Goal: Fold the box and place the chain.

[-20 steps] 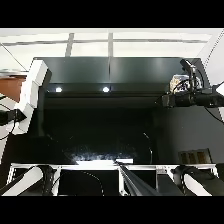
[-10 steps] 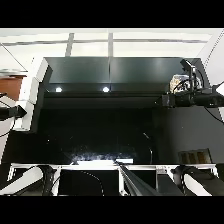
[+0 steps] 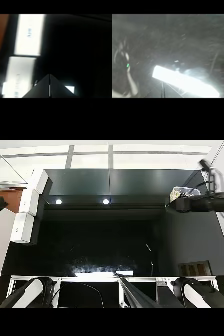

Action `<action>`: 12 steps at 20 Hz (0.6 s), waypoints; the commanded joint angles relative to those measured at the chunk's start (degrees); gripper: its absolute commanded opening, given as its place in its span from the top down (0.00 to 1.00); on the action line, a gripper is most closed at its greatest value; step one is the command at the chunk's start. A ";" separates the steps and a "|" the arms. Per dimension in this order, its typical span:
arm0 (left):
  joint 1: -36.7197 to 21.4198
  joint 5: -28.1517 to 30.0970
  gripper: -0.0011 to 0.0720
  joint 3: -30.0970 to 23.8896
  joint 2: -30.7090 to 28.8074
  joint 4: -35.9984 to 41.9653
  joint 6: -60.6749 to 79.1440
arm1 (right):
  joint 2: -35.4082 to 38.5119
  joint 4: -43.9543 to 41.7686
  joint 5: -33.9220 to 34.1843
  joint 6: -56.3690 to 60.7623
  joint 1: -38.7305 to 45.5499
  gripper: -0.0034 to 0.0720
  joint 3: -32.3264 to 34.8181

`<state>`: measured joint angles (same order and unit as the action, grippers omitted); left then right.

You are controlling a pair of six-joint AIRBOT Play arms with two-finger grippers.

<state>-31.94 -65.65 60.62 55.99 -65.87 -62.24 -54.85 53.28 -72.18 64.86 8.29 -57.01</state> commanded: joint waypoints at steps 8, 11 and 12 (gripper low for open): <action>37.77 15.82 0.95 -30.45 -30.08 -0.07 -20.41 | 18.14 1.68 21.00 0.50 10.03 0.91 26.45; 44.92 15.52 0.95 -34.97 -30.34 -11.21 -32.00 | 18.12 1.51 23.17 -1.75 8.35 0.91 30.16; 46.60 15.78 0.95 -34.51 -29.20 -13.35 -32.63 | 18.14 1.79 24.11 -3.08 6.78 0.91 30.14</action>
<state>7.70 -52.47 30.50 28.08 -70.63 -86.39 -37.60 55.48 -52.45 64.38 16.91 -30.59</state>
